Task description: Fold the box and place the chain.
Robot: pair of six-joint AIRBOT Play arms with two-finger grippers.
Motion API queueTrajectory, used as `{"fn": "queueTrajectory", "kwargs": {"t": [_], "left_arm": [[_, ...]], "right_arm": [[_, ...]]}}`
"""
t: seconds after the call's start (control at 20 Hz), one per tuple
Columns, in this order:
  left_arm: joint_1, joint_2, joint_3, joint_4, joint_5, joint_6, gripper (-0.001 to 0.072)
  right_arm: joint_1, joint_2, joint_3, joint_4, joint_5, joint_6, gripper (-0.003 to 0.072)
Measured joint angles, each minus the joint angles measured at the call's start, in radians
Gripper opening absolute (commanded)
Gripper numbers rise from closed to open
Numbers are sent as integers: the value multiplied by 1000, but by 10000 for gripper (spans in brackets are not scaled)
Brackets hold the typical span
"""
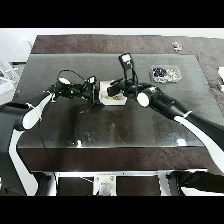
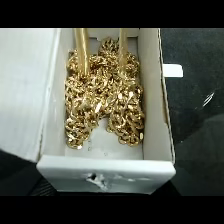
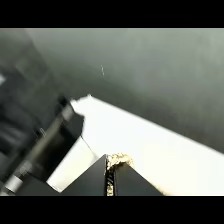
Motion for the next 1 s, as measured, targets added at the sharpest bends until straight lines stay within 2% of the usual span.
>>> {"fn": "queueTrajectory", "kwargs": {"t": [0.1,0.15,0.2,0.25,0.35,0.65,0.7,0.75,0.9,0.95,1.0], "left_arm": [[0,0,0,0,0,0,352],[0,0,0,0,0,0,352],[0,0,0,0,0,0,351],[0,0,0,0,0,0,352],[0,0,0,0,0,0,352],[0,0,0,0,0,0,352],[0,0,0,0,0,0,352],[0,0,0,0,0,0,352],[0,0,0,0,0,0,352],[0,0,0,0,0,0,352],[0,0,0,0,0,0,352]], "right_arm": [[0,-40,-9,0,-3,0,11],[0,-53,-12,0,-1,0,125],[0,-63,-13,0,-1,0,438],[0,-66,-15,0,-1,0,521],[0,-57,-16,0,3,-8,424],[-42,71,-8,-10,5,-116,452],[-59,99,1,-10,3,-154,340],[-79,126,13,-11,-5,-202,188],[-154,163,53,-11,-19,-359,168],[-182,165,63,-11,-27,-410,37],[-206,164,70,-11,-42,-449,5]]}}
